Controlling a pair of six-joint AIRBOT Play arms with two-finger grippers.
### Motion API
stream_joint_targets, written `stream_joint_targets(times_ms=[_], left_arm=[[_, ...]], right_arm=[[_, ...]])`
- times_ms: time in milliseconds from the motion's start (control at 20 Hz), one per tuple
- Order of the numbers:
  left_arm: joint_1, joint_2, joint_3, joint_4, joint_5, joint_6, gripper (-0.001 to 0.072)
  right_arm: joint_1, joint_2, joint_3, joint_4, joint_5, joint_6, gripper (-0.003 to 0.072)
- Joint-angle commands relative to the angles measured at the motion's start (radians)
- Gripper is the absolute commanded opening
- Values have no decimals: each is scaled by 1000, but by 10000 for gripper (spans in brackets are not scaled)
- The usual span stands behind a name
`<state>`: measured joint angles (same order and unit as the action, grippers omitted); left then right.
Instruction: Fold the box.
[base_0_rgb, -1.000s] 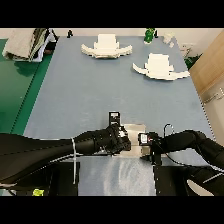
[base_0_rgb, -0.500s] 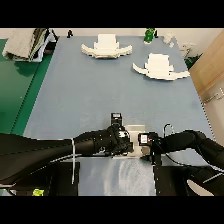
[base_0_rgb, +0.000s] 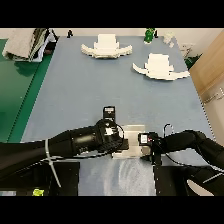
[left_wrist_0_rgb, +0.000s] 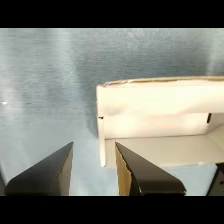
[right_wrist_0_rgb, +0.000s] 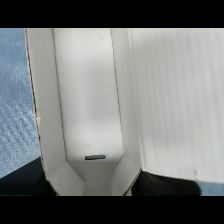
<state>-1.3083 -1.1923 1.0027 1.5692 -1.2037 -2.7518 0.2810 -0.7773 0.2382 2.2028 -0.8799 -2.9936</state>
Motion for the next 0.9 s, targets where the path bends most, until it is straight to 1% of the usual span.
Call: stream_joint_targets(times_ms=[0,50,100,150,300,450,550,600,650,700,750,850], left_arm=[[1,104,0,29,-68,31,388],[1,128,0,29,-69,55,387],[1,148,0,29,-72,69,253],[1,161,0,36,-71,121,23],[24,172,0,48,-66,299,14],[59,172,0,52,-19,546,15],[59,174,0,61,-29,728,15],[68,186,-10,39,-24,817,14],[103,223,-40,-15,15,915,14],[149,275,-89,-77,78,1007,13],[206,343,-156,-133,149,1118,13],[291,472,-295,-190,251,1403,15]], right_arm=[[0,0,0,0,0,0,599],[0,0,0,0,0,1,599],[0,0,0,0,0,1,598],[0,0,0,0,0,0,599],[0,0,0,0,0,0,599],[0,0,0,0,0,0,599],[0,0,0,0,0,1,598],[0,0,0,0,0,1,599],[0,0,0,0,0,1,599],[0,0,0,0,0,0,599],[0,0,0,0,0,0,599],[0,0,0,0,0,0,598]])
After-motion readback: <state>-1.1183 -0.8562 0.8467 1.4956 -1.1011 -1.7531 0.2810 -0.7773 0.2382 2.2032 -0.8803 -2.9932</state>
